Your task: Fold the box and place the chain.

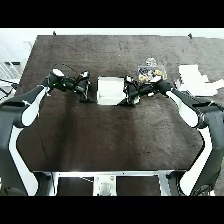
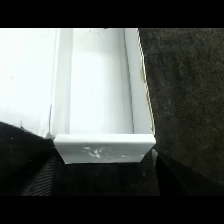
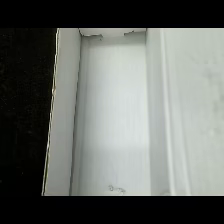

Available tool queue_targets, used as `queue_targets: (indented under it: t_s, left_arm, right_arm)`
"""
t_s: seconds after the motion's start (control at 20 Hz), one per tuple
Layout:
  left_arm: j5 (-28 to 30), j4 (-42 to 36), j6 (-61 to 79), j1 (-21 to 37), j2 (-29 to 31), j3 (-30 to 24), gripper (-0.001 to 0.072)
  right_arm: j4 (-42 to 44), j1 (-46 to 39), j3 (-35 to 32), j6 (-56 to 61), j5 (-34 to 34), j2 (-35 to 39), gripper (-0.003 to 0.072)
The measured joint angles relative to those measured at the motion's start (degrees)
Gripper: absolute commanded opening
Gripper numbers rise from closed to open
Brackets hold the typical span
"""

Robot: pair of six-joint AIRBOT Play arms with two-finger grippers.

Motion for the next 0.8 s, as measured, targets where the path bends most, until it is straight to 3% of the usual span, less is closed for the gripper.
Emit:
queue_targets:
  t_s: [0.8]
  left_arm:
    - [3.3, -1.1, 1.2, -3.8, -2.1, 0.0, 0.0716]
  right_arm:
    - [0.0, 0.0, 0.0, 0.1, 0.1, 0.0, 0.0532]
